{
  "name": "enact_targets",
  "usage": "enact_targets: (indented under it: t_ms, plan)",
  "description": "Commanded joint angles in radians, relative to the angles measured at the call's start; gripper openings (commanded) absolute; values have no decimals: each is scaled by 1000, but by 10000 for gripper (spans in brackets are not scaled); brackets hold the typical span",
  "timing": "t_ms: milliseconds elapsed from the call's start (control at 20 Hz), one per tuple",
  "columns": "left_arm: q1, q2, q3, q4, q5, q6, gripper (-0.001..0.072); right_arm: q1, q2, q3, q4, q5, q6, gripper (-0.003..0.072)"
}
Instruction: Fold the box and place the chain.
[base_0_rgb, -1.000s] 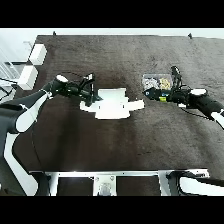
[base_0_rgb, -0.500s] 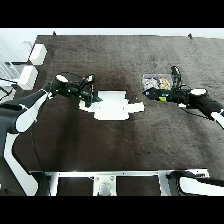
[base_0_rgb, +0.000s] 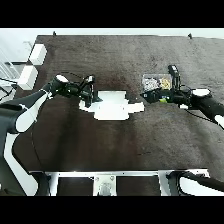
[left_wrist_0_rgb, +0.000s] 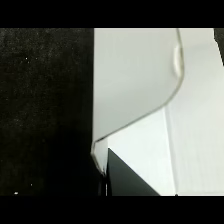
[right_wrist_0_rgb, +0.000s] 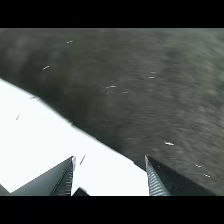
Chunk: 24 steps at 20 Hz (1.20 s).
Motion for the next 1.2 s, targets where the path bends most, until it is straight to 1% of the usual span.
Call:
enact_targets:
  t_ms: [0,50,100,150,250,400,450,650,750,900,1050,1150]
  plan:
    - [0,-1,0,-1,0,0,20,62,69,-57,0,20,-219,530]
    - [0,-1,0,-1,0,0,20,90,69,-67,-3,29,-285,571]
    - [0,-1,0,-1,0,0,20,123,69,-82,-5,29,-358,572]
    - [0,-1,0,-1,1,0,20,155,67,-95,-9,29,-432,616]
    - [0,-1,0,-1,0,0,20,221,67,-109,-88,10,-531,629]
    - [0,-1,0,-1,0,0,20,301,64,-119,-239,-63,-533,630]
    - [0,-1,0,-1,0,0,20,319,57,-119,-263,-72,-533,630]
    - [0,-1,0,-1,0,0,20,375,2,-119,-274,-123,-533,630]
    - [0,-1,0,-1,0,0,20,399,-17,-119,-274,-170,-533,630]
    - [0,-1,0,-1,0,0,20,410,-34,-119,-273,-232,-533,630]
    - [0,-1,0,-1,0,0,20,414,-56,-119,-274,-239,-537,630]
    - [0,-1,0,-1,0,0,20,429,-75,-119,-274,-281,-536,630]
